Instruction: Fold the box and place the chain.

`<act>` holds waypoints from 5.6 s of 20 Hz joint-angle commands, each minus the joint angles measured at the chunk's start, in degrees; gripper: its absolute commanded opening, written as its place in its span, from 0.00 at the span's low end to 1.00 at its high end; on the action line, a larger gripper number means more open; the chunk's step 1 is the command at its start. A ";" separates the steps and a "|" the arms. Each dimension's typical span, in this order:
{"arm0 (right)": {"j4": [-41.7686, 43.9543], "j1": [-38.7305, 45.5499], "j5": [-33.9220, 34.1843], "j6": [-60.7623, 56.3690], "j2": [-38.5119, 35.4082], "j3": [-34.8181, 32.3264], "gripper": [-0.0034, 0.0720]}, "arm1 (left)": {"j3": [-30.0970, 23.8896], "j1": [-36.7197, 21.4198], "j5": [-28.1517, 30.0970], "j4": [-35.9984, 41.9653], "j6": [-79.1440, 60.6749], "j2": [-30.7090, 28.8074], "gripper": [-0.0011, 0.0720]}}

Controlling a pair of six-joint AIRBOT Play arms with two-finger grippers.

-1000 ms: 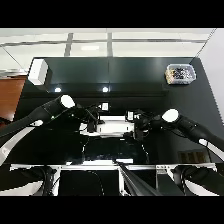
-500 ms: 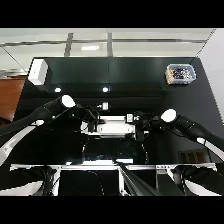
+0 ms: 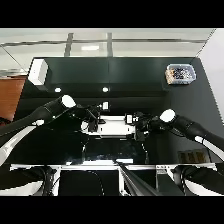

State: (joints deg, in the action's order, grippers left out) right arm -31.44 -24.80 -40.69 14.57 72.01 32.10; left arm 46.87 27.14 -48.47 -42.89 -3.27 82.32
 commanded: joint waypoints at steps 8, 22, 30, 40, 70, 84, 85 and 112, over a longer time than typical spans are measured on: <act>-0.07 -0.02 -0.22 0.07 1.07 0.00 0.94 | -0.02 0.02 0.00 -0.13 0.04 0.02 0.05; 1.01 1.05 -0.66 0.00 1.05 0.00 0.94 | -0.02 0.02 0.00 -0.13 0.04 0.02 0.05; 0.98 1.05 -0.68 0.00 1.05 0.00 0.63 | 0.02 0.02 0.00 -0.11 0.55 0.02 0.07; 0.94 1.05 -0.68 0.02 1.05 0.00 0.63 | 0.09 -2.75 -4.98 -15.10 20.92 -13.64 0.80; 0.94 1.11 -0.68 0.04 1.05 0.00 0.27 | -6.03 0.37 7.21 4.57 37.75 -3.85 0.05; 0.94 1.11 -0.68 0.04 1.05 0.00 0.27 | -5.07 -13.55 -5.86 -2.67 37.51 -28.68 0.05; 0.96 1.11 -0.68 0.04 1.05 0.00 0.27 | -6.99 -13.33 -7.41 -1.70 37.22 -30.86 0.05; 0.96 1.11 -0.68 0.04 1.05 0.00 0.27 | -16.85 -4.96 1.88 3.39 -3.08 -19.63 0.92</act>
State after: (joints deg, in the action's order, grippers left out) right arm -30.50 -23.66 -41.34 14.61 73.06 32.10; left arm 29.78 22.13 -45.78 -41.25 -4.67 62.17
